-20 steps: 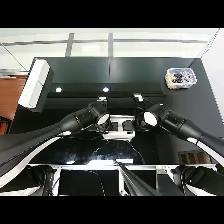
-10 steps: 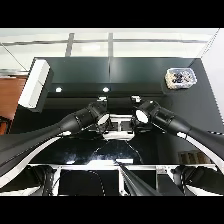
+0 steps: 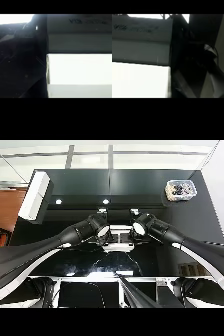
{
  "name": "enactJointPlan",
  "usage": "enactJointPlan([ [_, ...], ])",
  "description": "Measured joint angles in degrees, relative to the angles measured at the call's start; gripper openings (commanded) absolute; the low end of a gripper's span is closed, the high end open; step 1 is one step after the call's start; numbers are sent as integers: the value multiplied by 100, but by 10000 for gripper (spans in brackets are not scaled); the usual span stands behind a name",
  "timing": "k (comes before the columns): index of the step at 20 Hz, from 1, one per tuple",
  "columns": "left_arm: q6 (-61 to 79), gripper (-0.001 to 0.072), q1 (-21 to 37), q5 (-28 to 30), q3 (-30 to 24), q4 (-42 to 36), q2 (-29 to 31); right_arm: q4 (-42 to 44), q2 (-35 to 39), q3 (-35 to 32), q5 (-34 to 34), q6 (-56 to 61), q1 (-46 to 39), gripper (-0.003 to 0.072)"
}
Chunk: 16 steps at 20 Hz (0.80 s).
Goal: Fold the box and place the chain.
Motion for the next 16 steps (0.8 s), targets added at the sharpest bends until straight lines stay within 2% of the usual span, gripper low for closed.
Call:
enactJointPlan([
  [2, 7, 31, -2, 9, 0, 7, 0, 4, -20, 4, 0, -7, 0, 31],
  [3, 9, 31, 0, 11, 0, 7, 0, 0, -26, 4, -2, -13, 0, 176],
  [4, 24, 31, 0, 35, 0, 13, 0, 0, -48, -2, -63, -37, 0, 208],
  [5, 28, 31, 0, 35, 0, 13, 0, 0, -39, 0, -44, -46, 0, 81],
  [6, 26, 31, 0, 35, 0, 13, 0, 17, -44, 0, -61, -46, 0, 15],
  [10, 15, 30, 0, 22, 0, 2, 0, 17, -35, 2, -33, -26, 0, 36],
  [11, 17, 31, 0, 26, 0, 2, 0, 15, -20, 2, -24, -35, 0, 202],
  [12, 33, 31, 0, 46, 0, 9, 0, 17, 24, 4, -20, -68, 0, 330],
  [16, 31, 31, 0, 33, 0, 7, 0, 4, 339, 4, -13, -101, -44, 332],
])
